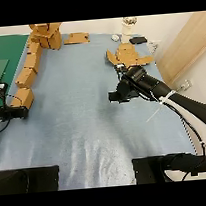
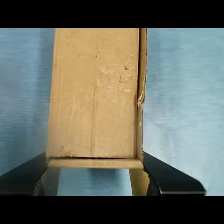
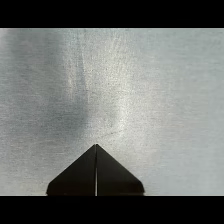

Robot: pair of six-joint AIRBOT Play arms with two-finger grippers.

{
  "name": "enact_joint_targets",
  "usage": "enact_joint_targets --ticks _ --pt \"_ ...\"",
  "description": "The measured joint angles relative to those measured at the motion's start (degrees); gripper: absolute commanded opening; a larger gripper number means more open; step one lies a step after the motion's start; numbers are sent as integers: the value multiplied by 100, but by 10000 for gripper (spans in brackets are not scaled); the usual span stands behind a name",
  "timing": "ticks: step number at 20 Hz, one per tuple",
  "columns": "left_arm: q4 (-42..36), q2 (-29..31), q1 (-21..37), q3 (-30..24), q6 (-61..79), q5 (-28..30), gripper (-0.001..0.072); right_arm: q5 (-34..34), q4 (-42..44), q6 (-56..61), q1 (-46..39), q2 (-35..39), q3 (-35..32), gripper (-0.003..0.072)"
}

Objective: Fold the box.

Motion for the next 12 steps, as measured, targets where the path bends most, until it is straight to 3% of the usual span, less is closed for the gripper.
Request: enact_joint_targets --ticks 12 --pt "127 -1228 219 966 -2 151 546 4 66 57 2 0 0 4"
